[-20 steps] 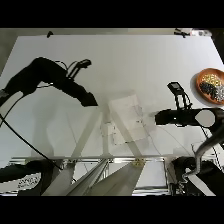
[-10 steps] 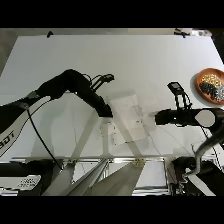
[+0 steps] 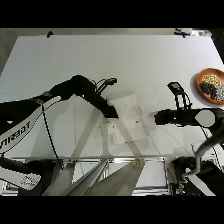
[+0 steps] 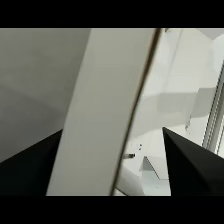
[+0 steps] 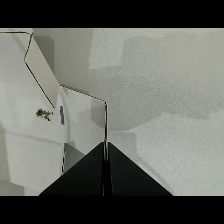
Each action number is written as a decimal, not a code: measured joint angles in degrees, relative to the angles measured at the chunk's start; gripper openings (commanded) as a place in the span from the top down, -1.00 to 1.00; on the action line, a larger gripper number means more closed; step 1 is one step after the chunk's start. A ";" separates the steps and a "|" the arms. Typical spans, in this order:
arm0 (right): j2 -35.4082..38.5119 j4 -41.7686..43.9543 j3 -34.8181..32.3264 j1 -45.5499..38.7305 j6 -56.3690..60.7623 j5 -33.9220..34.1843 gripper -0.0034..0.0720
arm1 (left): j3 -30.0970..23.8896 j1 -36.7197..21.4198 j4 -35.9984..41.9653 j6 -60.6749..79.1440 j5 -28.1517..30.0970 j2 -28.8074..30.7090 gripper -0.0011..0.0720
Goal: Fold the box and place the chain.
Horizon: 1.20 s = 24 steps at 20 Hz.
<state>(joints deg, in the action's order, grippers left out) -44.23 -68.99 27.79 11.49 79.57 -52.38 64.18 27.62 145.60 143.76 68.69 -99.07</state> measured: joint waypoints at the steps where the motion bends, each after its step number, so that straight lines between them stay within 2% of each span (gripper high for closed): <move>1: 0.00 0.04 0.00 0.00 -0.02 -0.02 0.88 | 0.00 0.00 0.28 0.46 -0.02 -0.11 0.09; 2: 0.00 0.13 0.00 0.00 -0.04 -0.02 0.88 | 0.00 0.00 0.59 1.05 -0.17 -0.20 0.28; 3: 0.00 0.17 0.00 0.00 -0.04 -0.02 0.88 | 0.00 0.00 0.85 1.55 -0.28 -0.26 0.36; 4: 0.00 0.20 0.00 0.00 -0.04 -0.04 0.88 | 0.00 0.00 1.01 1.86 -0.39 -0.28 0.78; 5: 0.00 0.22 0.00 0.00 -0.04 -0.11 0.88 | 0.00 0.00 1.16 2.23 -0.44 -0.33 0.95; 11: 0.00 0.42 0.02 0.02 -0.11 -0.61 0.86 | 0.00 0.02 0.74 3.06 1.55 0.15 0.97; 13: 0.04 0.42 0.31 0.02 -0.09 -1.44 0.51 | 0.00 0.02 -0.96 2.97 2.54 1.46 0.97; 14: 0.04 0.37 0.68 0.00 -0.09 -2.16 0.41 | -0.02 0.00 -1.64 3.04 2.64 2.47 0.97; 20: 0.94 0.42 5.09 0.02 -1.27 -9.11 0.38 | -0.02 0.55 -8.90 5.97 4.02 11.85 0.97; 24: 5.68 -1.14 6.91 0.02 -2.69 -12.39 0.38 | 0.00 5.29 -13.25 12.07 4.20 15.47 0.97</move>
<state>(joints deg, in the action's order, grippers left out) -38.54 -70.13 34.70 11.51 76.88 -64.77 64.18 32.91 132.35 155.83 72.88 -83.59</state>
